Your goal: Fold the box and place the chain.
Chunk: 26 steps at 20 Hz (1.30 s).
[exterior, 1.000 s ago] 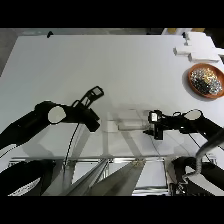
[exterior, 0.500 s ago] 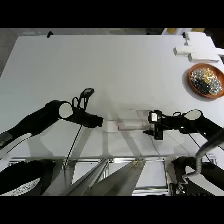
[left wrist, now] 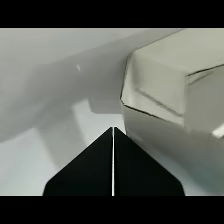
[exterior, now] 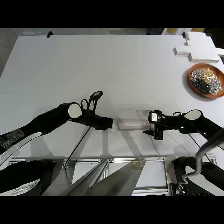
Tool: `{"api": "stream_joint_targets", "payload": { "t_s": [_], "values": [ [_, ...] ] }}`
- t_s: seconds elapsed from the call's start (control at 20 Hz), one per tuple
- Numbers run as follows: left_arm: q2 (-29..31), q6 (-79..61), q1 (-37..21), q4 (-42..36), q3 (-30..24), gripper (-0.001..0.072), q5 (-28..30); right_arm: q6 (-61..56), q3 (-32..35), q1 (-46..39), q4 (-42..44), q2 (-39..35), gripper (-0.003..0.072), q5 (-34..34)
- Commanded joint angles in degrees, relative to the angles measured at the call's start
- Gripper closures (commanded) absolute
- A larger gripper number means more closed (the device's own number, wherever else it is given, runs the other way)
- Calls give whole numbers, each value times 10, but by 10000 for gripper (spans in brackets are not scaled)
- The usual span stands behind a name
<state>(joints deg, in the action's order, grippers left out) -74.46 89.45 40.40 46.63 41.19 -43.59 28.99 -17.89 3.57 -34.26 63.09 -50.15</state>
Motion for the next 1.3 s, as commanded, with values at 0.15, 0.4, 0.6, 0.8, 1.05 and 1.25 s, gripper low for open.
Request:
{"api": "stream_joint_targets", "payload": {
  "t_s": [0.15, 0.4, 0.6, 0.8, 1.05, 1.25],
  "values": [
    [14, -12, 14, -25, 37, 699, 1, 0, 0, 0, 0, 0, 371, 0],
    [11, -21, 27, -33, 37, 616, 1, 0, 0, 0, 0, 0, 371, 0],
    [2, -21, 32, -30, 38, 543, 1, 0, 0, 0, 0, 0, 371, 0],
    [-1, -20, 35, -19, 38, 480, 2, 0, 0, 0, 0, 0, 371, 0],
    [-2, -16, 43, -14, 40, 412, 19, 0, 0, 0, 0, 0, 371, 0],
    [-31, 45, 43, 55, 85, 412, -14, 0, 0, 0, 0, 0, 371, 0]
  ]
}}
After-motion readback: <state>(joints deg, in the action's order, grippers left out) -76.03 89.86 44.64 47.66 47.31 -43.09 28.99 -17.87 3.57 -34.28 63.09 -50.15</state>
